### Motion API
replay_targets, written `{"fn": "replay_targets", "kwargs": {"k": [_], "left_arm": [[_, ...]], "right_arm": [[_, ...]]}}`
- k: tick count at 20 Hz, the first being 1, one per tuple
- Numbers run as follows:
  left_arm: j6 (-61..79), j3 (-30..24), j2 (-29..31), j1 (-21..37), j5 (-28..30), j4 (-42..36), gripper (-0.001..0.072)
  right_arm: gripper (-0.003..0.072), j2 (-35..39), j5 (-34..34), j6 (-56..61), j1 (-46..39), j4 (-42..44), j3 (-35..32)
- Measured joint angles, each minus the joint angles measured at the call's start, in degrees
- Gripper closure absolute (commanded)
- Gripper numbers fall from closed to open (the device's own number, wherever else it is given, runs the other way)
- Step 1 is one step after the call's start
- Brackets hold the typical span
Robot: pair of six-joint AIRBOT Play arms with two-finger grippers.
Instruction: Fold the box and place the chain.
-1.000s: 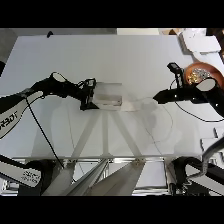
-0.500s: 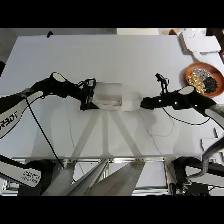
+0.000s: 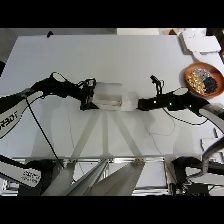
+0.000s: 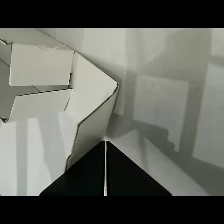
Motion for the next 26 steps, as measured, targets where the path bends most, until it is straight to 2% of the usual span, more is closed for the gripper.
{"fn": "replay_targets", "kwargs": {"k": [3,7,10,11,17,26], "left_arm": [[0.02,0.0,0.0,0.0,0.0,0.0,0.0394],[0.0,0.0,0.0,-0.02,0.0,0.0,0.0394],[0.0,0.0,0.0,-0.02,0.0,0.0,0.0394],[0.0,0.0,0.0,0.0,0.0,0.0,0.0394],[0.0,0.0,0.0,-0.02,0.0,0.0,0.0394],[0.02,0.0,0.0,-0.02,0.0,0.02,0.0394]], "right_arm": [[0.0677,-0.63,-0.39,-0.63,1.4,2.05,0.0],[0.0664,-0.92,0.2,-2.03,2.14,9.35,0.0],[0.0364,-0.96,1.03,-2.69,3.06,15.02,0.0],[0.0348,-0.96,1.2,-2.78,3.52,16.41,0.0],[0.0346,-0.96,-0.28,-3.15,6.56,20.13,0.0],[0.0348,-0.92,-10.27,-3.17,10.97,20.72,0.02]]}}
